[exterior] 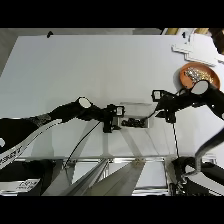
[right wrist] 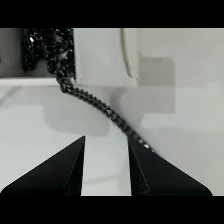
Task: Fold the box and place the chain.
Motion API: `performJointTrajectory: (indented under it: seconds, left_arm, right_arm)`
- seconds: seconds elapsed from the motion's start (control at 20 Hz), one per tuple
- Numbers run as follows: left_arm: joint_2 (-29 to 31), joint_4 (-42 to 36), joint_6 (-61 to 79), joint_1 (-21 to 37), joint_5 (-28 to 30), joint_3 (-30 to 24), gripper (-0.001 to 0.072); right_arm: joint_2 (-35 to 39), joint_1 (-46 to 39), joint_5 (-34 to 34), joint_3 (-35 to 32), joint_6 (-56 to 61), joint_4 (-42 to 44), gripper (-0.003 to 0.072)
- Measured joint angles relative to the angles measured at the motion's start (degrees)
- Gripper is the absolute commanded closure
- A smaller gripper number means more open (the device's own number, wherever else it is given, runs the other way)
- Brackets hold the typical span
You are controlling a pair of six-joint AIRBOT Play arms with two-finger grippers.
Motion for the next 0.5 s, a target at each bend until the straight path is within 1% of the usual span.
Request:
performJointTrajectory:
  seconds: [0.15, 0.2, 0.35, 0.4, 0.45, 0.5]
  left_arm:
    - [0.0, 0.0, 0.02, 0.0, 0.0, 0.0, 0.0459]
    - [0.0, 0.0, 0.0, 0.0, 0.02, 0.0, 0.0459]
    - [0.0, 0.0, 0.0, 0.0, 0.02, 0.0, 0.0459]
    - [0.0, 0.0, 0.0, 0.0, 0.02, 0.0, 0.0459]
    - [0.0, 0.0, 0.02, -0.02, 0.0, 0.0, 0.0459]
    - [0.0, 0.0, 0.02, 0.0, 0.02, 0.0, 0.0459]
  right_arm:
    - [-2.4, 1.92, -1.55, -0.24, -2.21, -0.2, 0.0398]
    - [-3.08, 2.38, -1.9, -0.39, -2.69, -0.22, 0.0426]
    - [-4.17, 3.13, -2.75, -1.18, -3.67, 0.22, 0.0429]
    - [-4.37, 3.23, -2.99, -1.51, -4.07, 0.63, 0.0471]
    - [-4.5, 3.3, -3.21, -1.95, -4.5, 0.96, 0.0583]
    - [-4.59, 3.39, -3.43, -2.4, -4.76, 1.29, 0.0659]
